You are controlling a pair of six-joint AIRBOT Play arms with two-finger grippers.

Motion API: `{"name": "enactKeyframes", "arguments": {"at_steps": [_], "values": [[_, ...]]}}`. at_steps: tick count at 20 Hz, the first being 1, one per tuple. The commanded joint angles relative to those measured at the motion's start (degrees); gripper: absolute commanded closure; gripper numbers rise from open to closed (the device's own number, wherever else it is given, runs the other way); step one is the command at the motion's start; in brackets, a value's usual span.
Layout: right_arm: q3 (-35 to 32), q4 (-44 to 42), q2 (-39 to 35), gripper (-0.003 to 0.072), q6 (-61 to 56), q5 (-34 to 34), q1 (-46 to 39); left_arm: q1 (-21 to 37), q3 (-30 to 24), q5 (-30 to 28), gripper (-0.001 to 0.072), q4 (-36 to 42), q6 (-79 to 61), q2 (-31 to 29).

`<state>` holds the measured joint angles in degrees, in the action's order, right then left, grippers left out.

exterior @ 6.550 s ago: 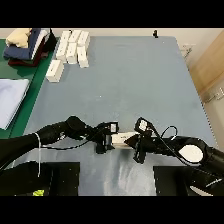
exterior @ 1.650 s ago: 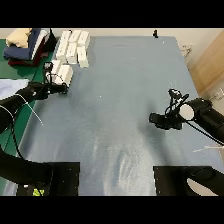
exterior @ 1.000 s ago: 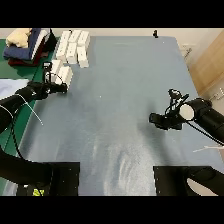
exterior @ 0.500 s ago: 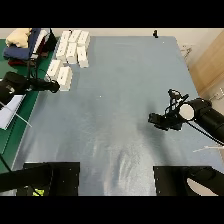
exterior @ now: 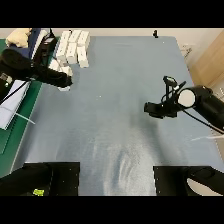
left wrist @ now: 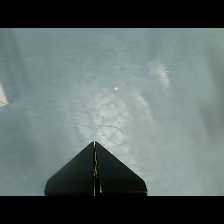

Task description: Fold the box.

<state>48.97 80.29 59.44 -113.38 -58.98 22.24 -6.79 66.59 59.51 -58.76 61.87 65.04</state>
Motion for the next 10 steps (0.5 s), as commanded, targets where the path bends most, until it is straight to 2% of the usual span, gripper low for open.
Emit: {"name": "enactKeyframes", "arguments": {"at_steps": [1,6,10], "values": [[11.02,-3.45,7.26,0.0684,6.12,-0.24,0.28,-8.28,4.33,5.79,0.0694,-0.48,10.01,5.49],[25.46,-5.53,19.37,0.0684,8.31,0.55,2.6,-11.8,4.46,5.62,0.0694,-0.17,11.23,11.06],[27.02,-6.6,21.86,0.0684,8.31,1.64,2.78,-11.76,4.44,5.42,0.0694,-0.02,11.21,11.52]]}}
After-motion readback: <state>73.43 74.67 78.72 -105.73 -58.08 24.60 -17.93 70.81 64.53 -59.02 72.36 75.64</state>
